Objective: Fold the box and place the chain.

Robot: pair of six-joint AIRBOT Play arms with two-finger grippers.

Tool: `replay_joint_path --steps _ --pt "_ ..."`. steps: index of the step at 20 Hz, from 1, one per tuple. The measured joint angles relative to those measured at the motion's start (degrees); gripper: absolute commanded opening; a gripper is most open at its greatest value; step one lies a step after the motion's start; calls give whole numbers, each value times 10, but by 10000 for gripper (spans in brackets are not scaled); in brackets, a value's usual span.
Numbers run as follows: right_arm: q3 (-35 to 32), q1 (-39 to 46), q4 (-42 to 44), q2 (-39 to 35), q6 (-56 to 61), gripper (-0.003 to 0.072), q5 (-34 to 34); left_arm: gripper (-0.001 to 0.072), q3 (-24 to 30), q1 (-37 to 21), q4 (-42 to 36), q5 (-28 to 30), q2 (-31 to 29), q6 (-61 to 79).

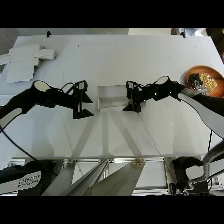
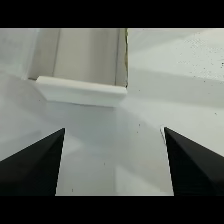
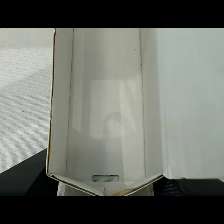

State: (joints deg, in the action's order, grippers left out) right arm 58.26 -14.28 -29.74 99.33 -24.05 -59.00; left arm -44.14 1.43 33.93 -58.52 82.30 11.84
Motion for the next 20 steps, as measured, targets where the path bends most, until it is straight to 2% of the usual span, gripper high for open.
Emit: replay_joint_path --steps 5,11,15,20 --pt "0 0 0 0 0 495 0 711 3 12 -53 45 45 78" --pt "0 0 0 0 0 495 0 710 4 11 -82 80 56 141" --pt "0 0 0 0 0 495 0 710 4 -10 -124 52 58 185" --pt "0 0 0 0 0 495 0 709 2 -39 -133 1 71 210"
